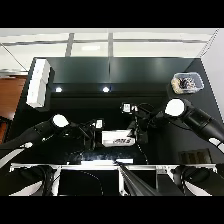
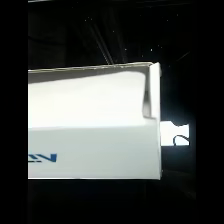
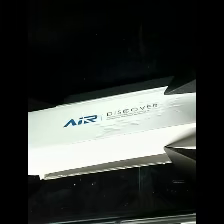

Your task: Fold the box and place the chain.

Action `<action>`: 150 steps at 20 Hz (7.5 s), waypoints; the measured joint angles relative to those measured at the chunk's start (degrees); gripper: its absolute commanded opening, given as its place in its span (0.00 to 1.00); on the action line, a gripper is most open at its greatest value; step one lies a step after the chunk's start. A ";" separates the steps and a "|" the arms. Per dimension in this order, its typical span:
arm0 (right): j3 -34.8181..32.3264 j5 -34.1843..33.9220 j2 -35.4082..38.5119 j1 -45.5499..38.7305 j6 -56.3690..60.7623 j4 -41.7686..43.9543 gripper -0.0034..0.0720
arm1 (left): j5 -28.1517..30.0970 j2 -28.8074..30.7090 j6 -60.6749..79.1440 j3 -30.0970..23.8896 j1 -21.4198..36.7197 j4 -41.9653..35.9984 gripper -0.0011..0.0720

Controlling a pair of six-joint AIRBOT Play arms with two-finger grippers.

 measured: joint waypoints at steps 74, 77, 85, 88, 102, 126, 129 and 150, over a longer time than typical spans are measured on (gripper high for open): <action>-6.34 7.13 1.77 -6.36 36.74 9.97 0.10 | -0.98 -0.02 0.02 0.00 0.00 0.07 0.56; -9.01 3.76 -0.04 -5.31 37.62 19.78 0.10 | -0.96 0.00 0.04 0.00 0.00 0.07 0.56; -10.51 -2.78 -6.49 -1.88 38.05 26.49 0.10 | -0.92 -0.02 0.22 0.00 0.00 0.22 0.56; -10.58 -3.93 -8.07 -1.46 38.07 26.12 0.10 | -0.90 -0.02 0.22 0.00 0.00 0.26 0.56; -4.72 4.85 -2.78 -11.96 34.88 24.81 0.10 | -1.03 0.83 -3.34 -0.02 0.00 0.35 1.00; -3.04 12.09 6.67 -33.66 34.23 16.87 0.10 | -1.44 0.11 -42.86 18.38 -13.97 23.65 1.00; -3.04 11.63 6.64 -33.66 34.21 16.81 0.10 | -1.42 -0.85 -42.93 18.93 -14.36 23.61 1.00; -3.13 11.06 6.67 -33.66 34.21 16.79 0.10 | -0.52 -2.71 -41.59 18.18 -18.12 24.24 1.00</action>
